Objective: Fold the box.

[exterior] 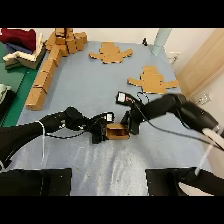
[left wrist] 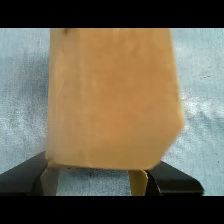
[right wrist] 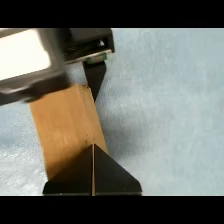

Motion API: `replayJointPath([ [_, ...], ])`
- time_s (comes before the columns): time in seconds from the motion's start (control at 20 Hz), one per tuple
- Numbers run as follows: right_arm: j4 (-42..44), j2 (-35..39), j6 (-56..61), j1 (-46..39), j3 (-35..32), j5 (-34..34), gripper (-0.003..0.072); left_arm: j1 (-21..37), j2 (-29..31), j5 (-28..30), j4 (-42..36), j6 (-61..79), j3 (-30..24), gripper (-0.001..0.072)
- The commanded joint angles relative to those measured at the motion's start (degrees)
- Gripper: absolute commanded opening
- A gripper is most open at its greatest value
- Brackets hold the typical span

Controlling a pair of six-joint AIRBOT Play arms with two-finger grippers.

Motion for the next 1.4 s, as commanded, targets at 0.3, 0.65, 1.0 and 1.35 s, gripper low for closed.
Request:
replayJointPath([
  [0.3, -1.4, 6.7, -11.3, 5.8, -10.5, 9.8, 0.0246, 0.0, 0.0, 0.0, 0.0, 0.0, 0.0, 0.0516],
  [0.65, -1.2, 6.6, -15.7, 9.0, -10.7, 11.2, 0.0457, 0.0, 0.0, 0.0, 0.0, 0.0, 0.0, 0.0516],
  [1.0, -1.2, 4.8, -16.1, 9.0, -10.7, 14.1, 0.0458, 0.0, 0.0, 0.0, 0.0, 0.0, 0.0, 0.0516],
  [1.35, -1.6, 4.4, -15.6, 11.2, -12.5, 17.0, 0.0457, 0.0, 0.0, 0.0, 0.0, 0.0, 0.0, 0.0516],
])
